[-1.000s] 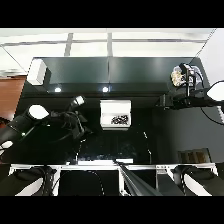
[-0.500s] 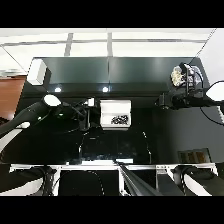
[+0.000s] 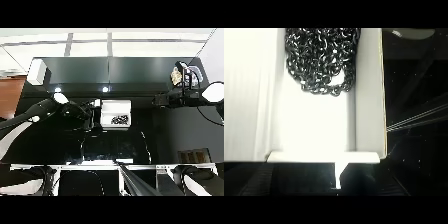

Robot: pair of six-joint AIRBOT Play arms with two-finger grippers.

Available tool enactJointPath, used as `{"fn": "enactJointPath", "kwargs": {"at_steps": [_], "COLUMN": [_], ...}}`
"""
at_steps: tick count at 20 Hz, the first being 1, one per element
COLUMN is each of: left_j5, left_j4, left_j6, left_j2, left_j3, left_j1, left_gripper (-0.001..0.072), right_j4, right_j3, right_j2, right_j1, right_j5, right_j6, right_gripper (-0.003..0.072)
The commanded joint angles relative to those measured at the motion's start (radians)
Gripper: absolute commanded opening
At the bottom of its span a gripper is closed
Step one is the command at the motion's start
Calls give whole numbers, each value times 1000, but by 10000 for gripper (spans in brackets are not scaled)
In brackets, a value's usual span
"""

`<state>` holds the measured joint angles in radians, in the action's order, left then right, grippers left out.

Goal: Fold the box and place the chain.

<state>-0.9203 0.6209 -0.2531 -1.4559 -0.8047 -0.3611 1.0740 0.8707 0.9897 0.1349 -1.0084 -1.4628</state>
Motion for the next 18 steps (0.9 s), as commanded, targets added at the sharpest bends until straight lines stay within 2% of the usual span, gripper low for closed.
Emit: {"fn": "enactJointPath", "kwargs": {"at_steps": [1,3,4,5,6,8,10,12,14,16,18], "left_j5": [9,26,31,30,30,30,30,30,30,30,30], "left_j4": [-5,-4,-4,-4,-5,-4,-5,-5,-4,-5,-4], "left_j6": [-2,-2,-2,-2,-2,-2,-1,-1,-1,-1,-1], "left_j2": [-6,-6,-6,-6,-6,-7,-7,-7,-7,-7,-7], "left_j3": [-4,-4,-5,-6,-6,-6,-6,-6,-6,-6,-6], "left_j1": [-20,-40,-47,-46,-46,-46,-46,-46,-46,-46,-46], "left_gripper": [713,652,503,383,376,376,376,376,376,376,376], "right_j4": [1,0,0,-3,-10,-106,-350,-509,-515,-444,-391], "right_j3": [-1,-3,-8,-13,-14,-13,-11,-11,-11,-11,-2], "right_j2": [0,4,13,25,45,87,139,201,247,251,241], "right_j1": [3,3,3,5,6,11,14,48,116,169,180], "right_j5": [18,29,41,48,60,149,250,272,254,252,216], "right_j6": [1,1,1,1,1,46,185,349,531,748,867], "right_gripper": [358,358,364,458,629,637,637,636,636,636,635]}}
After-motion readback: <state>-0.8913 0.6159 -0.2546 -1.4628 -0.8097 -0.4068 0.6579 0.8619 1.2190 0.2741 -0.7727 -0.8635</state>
